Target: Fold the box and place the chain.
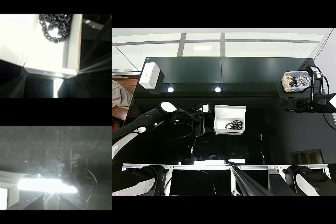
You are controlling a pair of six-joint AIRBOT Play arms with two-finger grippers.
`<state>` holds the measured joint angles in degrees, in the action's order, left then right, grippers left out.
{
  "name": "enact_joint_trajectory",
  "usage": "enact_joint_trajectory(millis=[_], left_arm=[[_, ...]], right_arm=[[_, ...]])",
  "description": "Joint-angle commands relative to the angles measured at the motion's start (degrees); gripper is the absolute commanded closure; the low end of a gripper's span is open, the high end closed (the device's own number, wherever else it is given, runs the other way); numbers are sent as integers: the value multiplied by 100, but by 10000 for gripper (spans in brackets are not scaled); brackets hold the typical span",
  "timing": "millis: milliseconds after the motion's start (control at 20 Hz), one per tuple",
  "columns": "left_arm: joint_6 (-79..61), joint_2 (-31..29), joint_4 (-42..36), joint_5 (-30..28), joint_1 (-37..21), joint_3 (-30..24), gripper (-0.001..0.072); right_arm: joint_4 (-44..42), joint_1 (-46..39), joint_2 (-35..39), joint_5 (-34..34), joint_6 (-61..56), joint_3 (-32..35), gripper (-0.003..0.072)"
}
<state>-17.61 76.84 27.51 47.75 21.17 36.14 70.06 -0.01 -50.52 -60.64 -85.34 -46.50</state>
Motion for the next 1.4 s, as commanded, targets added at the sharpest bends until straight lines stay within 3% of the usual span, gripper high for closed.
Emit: enact_joint_trajectory(millis=[0, 300, 900, 1000, 1100, 1150, 1200, 1250, 1350], left_arm=[[-7, 17, -31, -151, 83, 2, -5], [-291, 17, -144, 90, 83, 2, -3], [-361, 24, -162, 39, 271, 4, 23], [-361, 24, -162, 39, 271, 4, 232], [-361, 24, -162, 42, 271, 4, 263], [-363, 24, -162, 42, 271, 4, 264], [-363, 22, -162, 48, 271, 4, 264], [-361, 22, -160, 48, 271, 4, 264], [-363, 22, -160, 50, 271, 4, 264]], right_arm=[[-17, 2, -2, 11, 4, 0, 492], [-103, 2, -2, 7, 4, 0, 492], [-103, 2, -7, 94, 7, 0, 492], [-105, 2, -22, 120, 9, 0, 492], [-247, 85, -109, 170, 9, 4, 489], [-409, 216, -181, 317, 11, 28, 390], [-654, 431, -323, 590, 39, 37, 42], [-1005, 686, -516, 1078, 199, 35, -17], [-1906, 1060, -1075, 1904, 603, -116, -17]])
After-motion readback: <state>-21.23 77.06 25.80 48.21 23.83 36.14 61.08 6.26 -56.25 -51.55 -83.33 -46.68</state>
